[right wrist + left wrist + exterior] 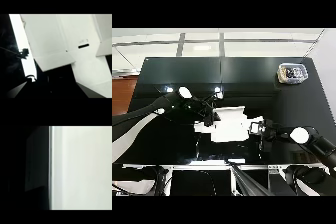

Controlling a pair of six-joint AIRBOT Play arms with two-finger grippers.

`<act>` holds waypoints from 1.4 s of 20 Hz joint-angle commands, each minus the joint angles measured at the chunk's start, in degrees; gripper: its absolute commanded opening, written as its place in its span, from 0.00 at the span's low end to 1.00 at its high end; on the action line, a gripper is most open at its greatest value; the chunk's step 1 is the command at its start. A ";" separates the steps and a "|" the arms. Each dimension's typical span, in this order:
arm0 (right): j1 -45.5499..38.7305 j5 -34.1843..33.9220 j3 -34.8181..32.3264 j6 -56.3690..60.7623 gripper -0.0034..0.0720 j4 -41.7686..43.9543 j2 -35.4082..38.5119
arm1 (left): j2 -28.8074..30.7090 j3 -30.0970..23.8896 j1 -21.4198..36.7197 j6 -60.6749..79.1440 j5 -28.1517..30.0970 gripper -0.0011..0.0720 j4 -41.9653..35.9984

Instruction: Fold the box and place the chain.

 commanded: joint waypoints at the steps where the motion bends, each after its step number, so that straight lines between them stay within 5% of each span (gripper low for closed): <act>1: 4.22 -4.90 -0.31 -4.33 0.95 3.37 -3.54 | -0.04 0.00 -0.04 0.07 0.31 0.05 0.07; 4: 8.79 -14.73 -0.28 -4.37 0.95 9.55 -6.14 | -0.04 0.00 -0.04 0.04 -0.26 0.05 0.02; 7: 9.75 -17.42 0.24 -4.52 0.95 9.05 -6.49 | -0.04 0.00 -0.04 0.04 -0.70 0.05 0.02; 17: -0.92 -8.61 9.35 -6.75 0.95 10.08 -9.31 | -0.04 0.00 -0.04 0.04 -0.79 0.05 -0.15; 21: -3.76 -6.21 12.44 -23.12 0.95 21.27 -13.66 | 0.04 0.11 -0.04 0.07 -0.85 0.05 -0.15; 28: -7.08 0.68 14.45 -24.41 0.95 25.94 -18.21 | 0.07 0.11 -0.04 0.07 -0.85 0.05 -0.13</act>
